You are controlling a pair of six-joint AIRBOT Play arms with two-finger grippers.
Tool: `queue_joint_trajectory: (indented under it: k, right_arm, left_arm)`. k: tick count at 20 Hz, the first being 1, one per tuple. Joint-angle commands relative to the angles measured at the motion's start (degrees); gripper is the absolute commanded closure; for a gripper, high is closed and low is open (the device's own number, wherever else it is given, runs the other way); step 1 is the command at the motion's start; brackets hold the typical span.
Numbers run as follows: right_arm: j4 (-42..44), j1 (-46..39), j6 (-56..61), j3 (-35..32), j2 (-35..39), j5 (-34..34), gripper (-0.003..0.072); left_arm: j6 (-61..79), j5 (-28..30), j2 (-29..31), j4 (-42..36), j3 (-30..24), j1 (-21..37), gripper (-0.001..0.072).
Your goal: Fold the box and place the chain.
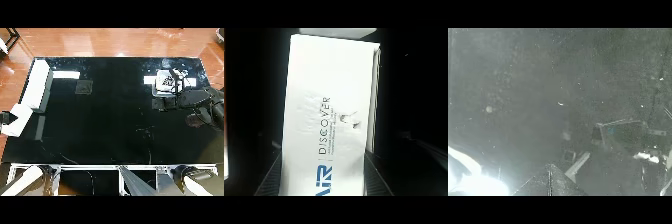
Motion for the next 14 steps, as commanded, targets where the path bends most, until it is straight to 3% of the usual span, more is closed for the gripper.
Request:
queue_joint_trajectory:
  k: [1,2,3,7,9,12,13,14]
  right_arm:
    - [0.3,0.1,1.2,0.0,0.0,0.5,0.0669]
    - [0.3,0.0,1.2,0.0,0.0,0.5,0.0669]
    - [0.3,0.1,1.2,0.0,0.0,0.6,0.0668]
    - [0.3,0.0,1.2,0.0,0.0,0.6,0.0669]
    - [0.3,0.0,1.2,0.2,0.0,0.9,0.0669]
    - [-2.4,0.0,1.2,5.1,0.0,0.4,0.0668]
    - [-4.0,0.0,1.8,8.6,0.0,-0.9,0.0668]
    - [-6.1,0.0,3.0,12.2,0.0,-2.3,0.0669]
  left_arm:
    - [2.8,0.3,-4.7,-4.2,-0.1,0.1,0.0504]
    - [2.6,0.1,-6.0,-4.3,-0.1,0.1,0.0186]
    - [1.9,0.2,-7.1,-4.3,-0.1,0.1,0.0065]
    - [0.7,-0.7,-7.0,-5.1,2.3,0.0,0.0065]
    - [-2.9,-1.2,-6.0,-8.4,7.0,-0.9,0.0065]
    - [-6.9,-0.9,-5.7,-21.0,18.7,-5.0,0.0091]
    - [-7.3,-0.5,-5.7,-24.4,23.1,-7.8,0.0178]
    - [-9.3,0.2,-5.6,-25.4,27.4,-11.4,0.0438]
